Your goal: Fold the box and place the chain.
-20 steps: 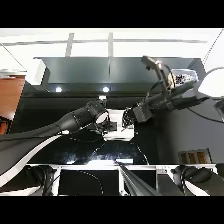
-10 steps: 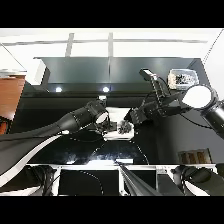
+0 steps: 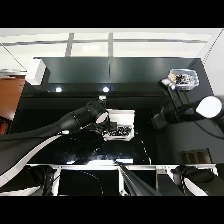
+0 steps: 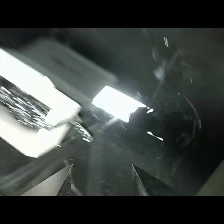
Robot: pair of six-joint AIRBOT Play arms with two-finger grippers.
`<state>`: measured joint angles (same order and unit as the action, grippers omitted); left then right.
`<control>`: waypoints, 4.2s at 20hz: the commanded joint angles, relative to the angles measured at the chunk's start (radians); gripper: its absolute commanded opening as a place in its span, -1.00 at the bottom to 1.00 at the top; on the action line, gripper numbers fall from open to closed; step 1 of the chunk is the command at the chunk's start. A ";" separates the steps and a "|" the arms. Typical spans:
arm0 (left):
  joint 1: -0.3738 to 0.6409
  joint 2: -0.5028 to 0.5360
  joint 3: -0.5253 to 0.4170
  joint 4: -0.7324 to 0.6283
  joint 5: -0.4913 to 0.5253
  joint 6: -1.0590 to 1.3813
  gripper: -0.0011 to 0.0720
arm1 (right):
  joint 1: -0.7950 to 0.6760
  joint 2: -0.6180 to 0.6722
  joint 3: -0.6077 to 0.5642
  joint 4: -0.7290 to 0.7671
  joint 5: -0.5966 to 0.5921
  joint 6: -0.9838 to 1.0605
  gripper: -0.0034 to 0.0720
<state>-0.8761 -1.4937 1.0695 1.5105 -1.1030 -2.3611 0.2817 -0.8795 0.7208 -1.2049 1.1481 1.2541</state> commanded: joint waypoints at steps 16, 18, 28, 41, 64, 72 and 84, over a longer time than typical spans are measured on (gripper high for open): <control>0.000 0.000 0.000 0.000 0.000 0.000 -0.89 | 0.138 -0.144 -0.267 0.315 -0.401 -1.080 0.26; 0.000 0.000 0.000 0.000 0.000 0.000 -0.89 | 0.138 -0.150 -0.267 0.315 -0.400 -1.080 0.26; 0.000 0.000 0.000 0.000 0.000 0.000 -0.89 | 0.138 -0.184 -0.268 0.314 -0.412 -1.096 0.11; 0.000 0.000 0.000 0.000 0.000 0.000 -0.89 | 0.138 -0.215 -0.268 0.311 -0.420 -1.106 0.08; 0.000 -0.002 0.000 0.000 0.002 0.000 -0.89 | 0.133 0.082 -0.029 0.435 -0.099 -0.516 -0.76; 0.000 -0.002 0.000 0.000 0.012 0.000 -0.89 | 0.075 0.065 -0.029 0.240 -0.131 -0.265 0.53; 0.050 0.116 0.080 -0.005 -0.167 0.326 0.72 | -0.031 0.065 -0.029 0.241 -0.010 -0.263 0.53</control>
<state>-0.8452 -1.4319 1.1332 1.5047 -1.1828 -2.2116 0.2569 -0.8143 0.6910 -0.9592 1.1301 0.9878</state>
